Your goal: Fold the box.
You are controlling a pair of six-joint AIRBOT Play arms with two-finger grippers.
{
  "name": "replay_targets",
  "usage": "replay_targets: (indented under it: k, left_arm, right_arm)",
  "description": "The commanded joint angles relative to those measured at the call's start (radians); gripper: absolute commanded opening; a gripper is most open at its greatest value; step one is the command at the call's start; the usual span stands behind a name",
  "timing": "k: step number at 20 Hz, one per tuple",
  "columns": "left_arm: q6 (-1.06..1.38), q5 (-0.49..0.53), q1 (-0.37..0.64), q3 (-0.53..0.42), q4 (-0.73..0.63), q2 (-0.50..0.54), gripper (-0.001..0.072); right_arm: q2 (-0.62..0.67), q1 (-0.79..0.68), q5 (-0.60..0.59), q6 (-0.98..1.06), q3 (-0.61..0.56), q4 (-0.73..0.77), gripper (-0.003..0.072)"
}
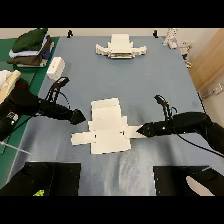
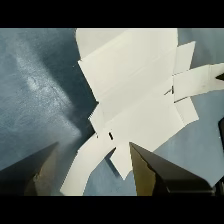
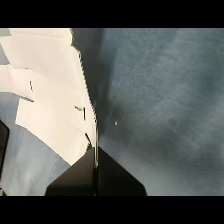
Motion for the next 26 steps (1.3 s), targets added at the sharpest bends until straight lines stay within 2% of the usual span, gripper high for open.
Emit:
replay_targets:
  k: [1, 14, 18, 20, 21, 26]
  left_arm:
    - [0.043, -0.006, 0.0, 0.011, -0.002, -0.071, 0.0687]
    - [0.389, 0.057, 0.0, 0.023, -0.325, -0.33, 0.0686]
    - [0.435, 0.084, 0.0, 0.068, -0.345, -0.393, 0.0685]
    - [0.481, 0.094, 0.0, 0.085, -0.38, -0.42, 0.0505]
    - [0.502, 0.094, 0.0, 0.093, -0.401, -0.436, 0.0473]
    - [0.555, 0.058, 0.0, 0.13, -0.494, -0.534, 0.0473]
  right_arm:
    - [0.132, 0.009, 0.055, 0.071, -0.095, -0.01, 0.0001]
    - [0.158, 0.009, 0.055, 0.104, -0.117, -0.021, 0.0002]
    - [0.158, 0.009, 0.055, 0.126, -0.117, -0.037, 0.0001]
    - [0.158, 0.009, 0.054, 0.127, -0.117, -0.039, 0.0002]
    - [0.158, 0.009, 0.055, 0.135, -0.117, -0.039, 0.0002]
    - [0.158, 0.009, 0.055, 0.145, -0.117, -0.04, 0.0001]
